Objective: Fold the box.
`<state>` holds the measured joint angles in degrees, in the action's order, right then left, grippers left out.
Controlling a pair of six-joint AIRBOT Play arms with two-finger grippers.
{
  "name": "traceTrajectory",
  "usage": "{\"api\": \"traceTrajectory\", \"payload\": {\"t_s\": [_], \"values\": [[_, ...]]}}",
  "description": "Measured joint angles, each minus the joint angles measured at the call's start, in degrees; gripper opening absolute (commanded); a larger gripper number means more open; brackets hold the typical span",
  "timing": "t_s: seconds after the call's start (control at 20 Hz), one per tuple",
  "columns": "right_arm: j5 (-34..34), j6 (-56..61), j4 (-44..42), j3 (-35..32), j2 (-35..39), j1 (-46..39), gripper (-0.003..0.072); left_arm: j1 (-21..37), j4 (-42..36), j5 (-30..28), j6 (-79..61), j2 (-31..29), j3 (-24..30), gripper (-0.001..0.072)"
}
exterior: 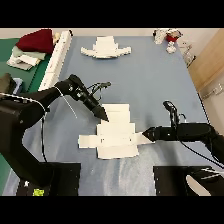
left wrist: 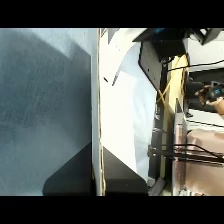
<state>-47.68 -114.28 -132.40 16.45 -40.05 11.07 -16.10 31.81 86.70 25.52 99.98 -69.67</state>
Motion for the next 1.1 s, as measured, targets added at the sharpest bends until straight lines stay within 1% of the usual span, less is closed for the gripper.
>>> {"api": "traceTrajectory", "payload": {"t_s": [0.1,0.25,0.35,0.5,0.65,0.8,0.95,1.1], "values": [[0.26,3.3,6.82,1.92,0.0,0.0,0.0316,-0.33,-0.17,-1.7,-1.81,-2.01,0.2,0.0006],[0.55,12.07,19.43,5.44,0.0,0.0,0.0319,-1.88,-0.33,-5.84,-5.55,-7.52,2.19,0.0006],[0.66,18.97,26.82,8.17,-0.02,0.0,0.0318,-3.63,-0.35,-10.21,-8.33,-12.5,5.07,0.0006],[1.62,29.11,34.56,11.8,-0.02,0.0,0.0318,-6.99,-0.31,-19.69,-12.48,-21.4,11.87,0.0006],[4.35,36.59,38.14,13.42,-0.02,0.0,0.0318,-11.5,-0.17,-30.03,-16.94,-30.36,20.13,0.0006],[6.45,40.52,39.76,14.03,-0.02,-0.02,0.0317,-17.2,0.02,-41.62,-20.0,-37.64,28.3,0.0008],[7.41,42.38,40.5,14.27,-0.02,-0.02,0.0317,-22.97,0.24,-50.51,-21.29,-41.05,33.99,0.001],[7.8,43.23,40.63,14.34,-0.02,-0.02,0.0318,-27.15,0.44,-57.18,-21.79,-42.27,37.11,0.0011]]}}
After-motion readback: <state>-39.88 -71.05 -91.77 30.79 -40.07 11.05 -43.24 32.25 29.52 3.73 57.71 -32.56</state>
